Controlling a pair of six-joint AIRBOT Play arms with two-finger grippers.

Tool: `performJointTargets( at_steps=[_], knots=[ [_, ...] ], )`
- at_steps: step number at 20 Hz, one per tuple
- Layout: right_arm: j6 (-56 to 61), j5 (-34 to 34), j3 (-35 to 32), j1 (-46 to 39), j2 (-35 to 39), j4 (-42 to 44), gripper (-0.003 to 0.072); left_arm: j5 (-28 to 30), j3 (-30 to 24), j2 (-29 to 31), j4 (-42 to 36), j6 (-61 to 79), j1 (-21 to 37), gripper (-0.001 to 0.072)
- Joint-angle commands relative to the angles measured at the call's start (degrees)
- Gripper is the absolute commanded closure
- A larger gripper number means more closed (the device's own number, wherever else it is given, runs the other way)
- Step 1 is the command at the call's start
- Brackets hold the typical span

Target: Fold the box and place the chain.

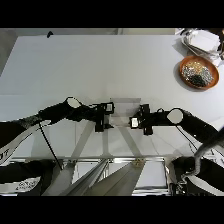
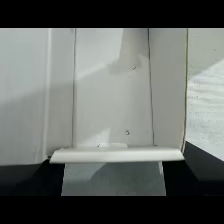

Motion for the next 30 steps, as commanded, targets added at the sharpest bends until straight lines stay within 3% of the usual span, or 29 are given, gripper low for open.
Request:
performJointTargets(
  at_steps=[1, 6, 9, 11, 14, 17, 22, 30],
  knots=[
    [2.4, 0.8, 0.0, -1.6, 4.2, -0.3, 0.0648, 0.0, 0.0, 0.0, 0.1, 0.1, 0.0, 0.0499],
    [9.4, 10.0, 0.0, -7.7, 13.5, -2.0, 0.0674, 0.0, 0.0, 0.0, 0.1, 0.1, 0.0, 0.0499],
    [20.7, 15.1, 0.0, -13.9, 17.2, -2.0, 0.0672, 0.0, 0.0, 0.0, 0.1, 0.1, 0.0, 0.0499],
    [39.1, 14.9, 0.0, -18.1, 17.3, -2.5, 0.0672, 0.0, 0.0, 0.0, 0.0, 0.2, 0.0, 0.0499],
    [64.9, 13.8, 0.0, -23.6, 17.3, -11.2, 0.0672, 0.0, 0.0, 0.0, 0.1, 0.1, 0.0, 0.0499],
    [80.2, 13.7, 0.0, -27.4, 17.2, -19.3, 0.0672, 0.0, 0.0, 0.0, 0.1, 0.1, 0.0, 0.0499],
    [84.0, 14.9, 0.0, -28.0, 10.8, -19.1, 0.0673, 0.0, 0.0, 0.0, 0.1, 0.1, 0.0, 0.0499],
    [80.3, 18.3, 0.0, -24.3, 1.4, -13.4, 0.0676, 0.0, 0.0, 0.0, 0.1, 0.1, 0.0, 0.0499]
  ],
)
